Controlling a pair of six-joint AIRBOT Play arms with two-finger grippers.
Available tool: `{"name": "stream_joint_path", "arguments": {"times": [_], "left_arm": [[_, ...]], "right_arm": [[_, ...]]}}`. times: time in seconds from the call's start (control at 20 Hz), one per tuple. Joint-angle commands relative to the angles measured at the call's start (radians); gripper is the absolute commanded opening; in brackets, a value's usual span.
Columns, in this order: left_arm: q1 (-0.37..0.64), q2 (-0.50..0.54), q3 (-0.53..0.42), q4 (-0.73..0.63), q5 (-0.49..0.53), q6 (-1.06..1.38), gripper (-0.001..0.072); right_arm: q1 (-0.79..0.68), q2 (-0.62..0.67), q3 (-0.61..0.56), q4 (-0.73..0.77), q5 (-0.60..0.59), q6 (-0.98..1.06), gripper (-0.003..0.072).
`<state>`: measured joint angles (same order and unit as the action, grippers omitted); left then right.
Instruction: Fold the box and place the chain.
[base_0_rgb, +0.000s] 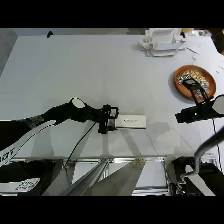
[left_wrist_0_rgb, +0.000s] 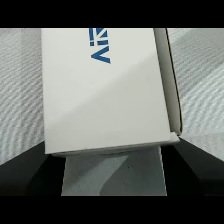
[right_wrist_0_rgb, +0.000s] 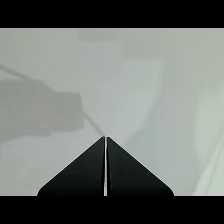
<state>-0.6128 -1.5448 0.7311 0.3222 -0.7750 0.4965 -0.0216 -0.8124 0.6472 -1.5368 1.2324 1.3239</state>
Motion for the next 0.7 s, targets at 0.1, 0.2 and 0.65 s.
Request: {"name": "stream_joint_path", "arguments": {"times": [0.1,0.2,0.65], "left_arm": [[0.0,0.0,0.0,-0.016,-0.003,0.0,0.014],[0.0,0.0,0.0,-0.057,-0.035,-0.003,0.0138],[0.072,0.133,0.001,0.006,0.047,-0.196,0.0004]], "right_arm": [[-0.025,0.001,0.001,-0.008,0.008,0.014,0.0015],[-0.025,0.001,0.001,-0.008,0.009,0.014,0.0015],[-0.025,0.001,0.001,-0.008,0.008,0.014,0.0015]]}}
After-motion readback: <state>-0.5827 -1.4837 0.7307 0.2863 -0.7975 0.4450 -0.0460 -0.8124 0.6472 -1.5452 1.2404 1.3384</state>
